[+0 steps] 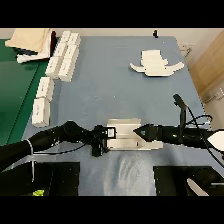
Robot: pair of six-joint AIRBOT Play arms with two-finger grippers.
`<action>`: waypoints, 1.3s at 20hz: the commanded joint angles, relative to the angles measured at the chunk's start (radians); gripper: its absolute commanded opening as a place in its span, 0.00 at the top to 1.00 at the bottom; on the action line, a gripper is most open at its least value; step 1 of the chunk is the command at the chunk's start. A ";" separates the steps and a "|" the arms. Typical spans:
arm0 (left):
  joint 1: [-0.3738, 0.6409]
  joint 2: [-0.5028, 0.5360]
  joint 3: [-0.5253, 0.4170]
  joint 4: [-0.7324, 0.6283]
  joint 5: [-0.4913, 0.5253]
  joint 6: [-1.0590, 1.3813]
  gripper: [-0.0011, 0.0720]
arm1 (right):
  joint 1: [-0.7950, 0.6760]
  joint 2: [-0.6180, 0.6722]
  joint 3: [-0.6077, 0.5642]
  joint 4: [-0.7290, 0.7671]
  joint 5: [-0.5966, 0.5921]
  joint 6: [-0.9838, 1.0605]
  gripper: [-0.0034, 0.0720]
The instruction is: Fold the box.
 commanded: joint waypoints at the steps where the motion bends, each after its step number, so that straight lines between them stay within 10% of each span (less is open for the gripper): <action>1: -0.002 0.000 -0.005 0.001 -0.019 0.003 0.34 | 0.001 -0.061 0.000 0.024 -0.005 0.004 0.00; 6: -0.002 0.000 -0.018 0.002 -0.019 0.003 0.34 | 0.001 -0.164 0.001 0.177 0.001 -0.001 0.00; 9: -0.002 0.000 -0.018 0.002 -0.019 0.002 0.34 | 0.020 -0.203 0.001 0.231 -0.001 -0.078 0.54; 11: -0.002 0.000 -0.018 0.002 -0.019 0.002 0.34 | 0.031 -0.223 0.001 0.257 -0.002 -0.134 0.58; 14: -0.002 0.000 -0.018 0.002 -0.020 0.003 0.34 | 0.063 -0.282 0.005 0.275 -0.040 -0.213 0.95; 26: -0.002 0.000 -0.018 0.002 -0.020 0.002 0.34 | 0.084 -0.656 0.122 0.232 -0.150 -0.362 0.95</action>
